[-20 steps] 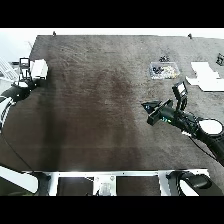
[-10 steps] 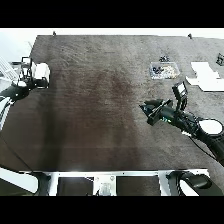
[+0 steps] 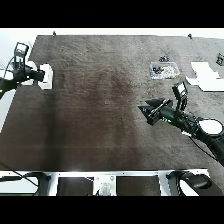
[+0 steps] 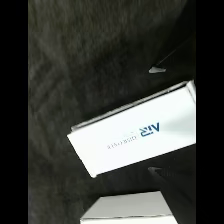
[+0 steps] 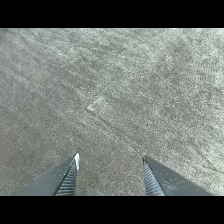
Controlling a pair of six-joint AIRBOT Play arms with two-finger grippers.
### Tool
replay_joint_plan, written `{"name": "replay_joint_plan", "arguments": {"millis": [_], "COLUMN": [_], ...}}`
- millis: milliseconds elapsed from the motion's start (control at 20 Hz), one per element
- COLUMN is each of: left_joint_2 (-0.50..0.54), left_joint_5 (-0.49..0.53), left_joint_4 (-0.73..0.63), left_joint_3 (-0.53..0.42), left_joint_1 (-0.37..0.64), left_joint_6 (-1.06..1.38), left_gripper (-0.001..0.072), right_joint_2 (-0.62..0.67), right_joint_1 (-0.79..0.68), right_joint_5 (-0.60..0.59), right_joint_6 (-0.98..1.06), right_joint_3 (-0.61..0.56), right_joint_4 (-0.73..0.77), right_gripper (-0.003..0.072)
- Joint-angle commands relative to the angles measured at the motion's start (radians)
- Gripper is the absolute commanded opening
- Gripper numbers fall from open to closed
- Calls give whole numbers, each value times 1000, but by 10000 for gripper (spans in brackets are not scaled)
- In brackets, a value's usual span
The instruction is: Fold the box and place the chain.
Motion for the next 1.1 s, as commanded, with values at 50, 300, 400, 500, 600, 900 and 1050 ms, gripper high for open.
{"name": "replay_joint_plan", "arguments": {"millis": [50, 300, 400, 500, 600, 900, 1050], "left_joint_2": [97, 269, 398, 521, 610, 678, 678], "left_joint_5": [-289, -336, -216, -88, -36, -60, -73], "left_joint_4": [31, -156, -241, -305, -383, -945, -1187], "left_joint_3": [0, -103, -243, -408, -551, -842, -918], "left_joint_1": [0, -43, -78, -111, -119, -119, -119], "left_joint_6": [-33, 99, 189, 239, 299, 914, 1136], "left_gripper": [17, 14, 14, 14, 14, 14, 14], "right_joint_2": [1, 5, 6, 8, 17, 23, 23], "right_joint_1": [0, 0, 1, 1, 1, 1, 2], "right_joint_5": [-1, -76, -110, -142, -193, -418, -422], "right_joint_6": [0, 0, 0, 0, 0, 0, 0], "right_joint_3": [0, 0, 0, -1, -13, -105, -139], "right_joint_4": [0, 0, 0, 0, 0, 0, 0], "right_gripper": [249, 11, 10, 10, 10, 9, 9]}}
